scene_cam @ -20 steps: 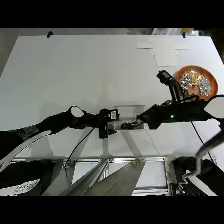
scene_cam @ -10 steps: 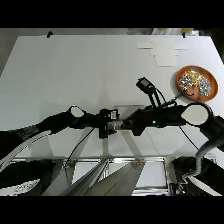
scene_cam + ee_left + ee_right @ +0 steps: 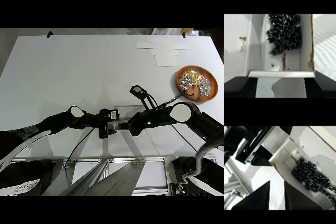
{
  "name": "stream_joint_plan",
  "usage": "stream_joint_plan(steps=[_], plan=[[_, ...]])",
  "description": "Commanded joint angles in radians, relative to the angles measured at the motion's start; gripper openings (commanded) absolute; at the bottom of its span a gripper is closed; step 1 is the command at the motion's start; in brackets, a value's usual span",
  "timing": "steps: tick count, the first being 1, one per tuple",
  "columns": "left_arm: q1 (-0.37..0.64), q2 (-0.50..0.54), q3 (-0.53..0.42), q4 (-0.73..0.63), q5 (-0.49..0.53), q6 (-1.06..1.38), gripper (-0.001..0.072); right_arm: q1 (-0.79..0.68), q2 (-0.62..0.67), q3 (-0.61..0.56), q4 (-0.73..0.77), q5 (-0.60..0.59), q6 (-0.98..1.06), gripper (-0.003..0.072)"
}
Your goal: Fold the box and place the chain.
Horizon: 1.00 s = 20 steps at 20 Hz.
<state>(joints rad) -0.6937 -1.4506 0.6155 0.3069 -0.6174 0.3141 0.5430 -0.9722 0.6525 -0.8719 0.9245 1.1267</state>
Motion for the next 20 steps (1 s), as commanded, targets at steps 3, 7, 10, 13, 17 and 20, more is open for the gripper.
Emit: stream_joint_plan(steps=[3, 7, 10, 13, 17, 20], plan=[[0.0, 0.001, 0.0, 0.0, 0.0, 0.0, 0.0207, -0.172, 0.008, 0.1, -0.011, 0.233, 0.002, 0.0016], [0.0, 0.001, 0.0, 0.0, 0.0, 0.0, 0.0207, -0.369, 0.009, 0.123, -0.064, 0.264, 0.002, 0.0016], [0.0, 0.001, 0.0, 0.0, 0.0, 0.0, 0.0207, -0.425, 0.003, 0.122, -0.224, 0.212, -0.034, 0.0015], [0.0, 0.001, 0.0, 0.0, 0.0, 0.0, 0.0207, -0.425, -0.045, 0.122, -0.251, 0.217, -0.303, 0.0016], [0.0, 0.001, 0.0, 0.0, 0.0, 0.0, 0.0207, -0.423, -0.085, 0.111, -0.256, 0.209, -0.605, 0.0174], [0.0, 0.001, 0.0, 0.0, 0.0, 0.0, 0.0207, -0.423, -0.105, 0.072, -0.249, 0.194, -0.764, 0.0386]])
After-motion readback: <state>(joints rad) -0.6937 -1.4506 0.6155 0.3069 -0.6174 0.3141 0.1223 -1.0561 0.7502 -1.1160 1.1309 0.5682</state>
